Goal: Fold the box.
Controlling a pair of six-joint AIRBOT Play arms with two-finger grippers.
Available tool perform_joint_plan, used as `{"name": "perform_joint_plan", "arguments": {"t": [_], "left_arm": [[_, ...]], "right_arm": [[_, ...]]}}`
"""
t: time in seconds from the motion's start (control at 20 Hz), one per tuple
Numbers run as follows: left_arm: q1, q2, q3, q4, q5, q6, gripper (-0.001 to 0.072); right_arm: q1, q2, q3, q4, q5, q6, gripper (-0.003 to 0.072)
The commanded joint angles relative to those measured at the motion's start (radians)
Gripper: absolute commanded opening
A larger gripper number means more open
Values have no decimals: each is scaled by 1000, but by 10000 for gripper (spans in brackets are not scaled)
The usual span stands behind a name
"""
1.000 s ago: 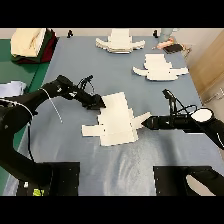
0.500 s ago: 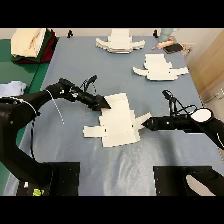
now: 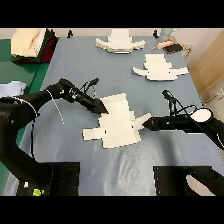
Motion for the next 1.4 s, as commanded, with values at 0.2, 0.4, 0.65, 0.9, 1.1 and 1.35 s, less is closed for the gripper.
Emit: {"name": "perform_joint_plan", "arguments": {"t": [0.2, 0.4, 0.65, 0.9, 1.1, 1.35], "left_arm": [[-4, -1, 0, 14, 23, 15, 109], [-4, -1, 0, -8, 30, 19, 108], [-5, -1, 0, -16, 27, 21, 17], [-7, 3, 0, -26, 29, 114, 15], [-65, 86, -1, 32, 107, 251, 12], [-188, 287, -56, 89, 326, 394, 11]], "right_arm": [[0, 1, 0, 0, 0, 0, 0], [0, 1, 0, -3, 0, 0, -1], [0, 1, 0, -3, -1, 0, 1], [-27, 1, 23, -32, -38, 53, 372], [-129, 16, 159, -138, -3, 174, 372], [-182, 36, 283, -114, 90, 257, 337]]}}
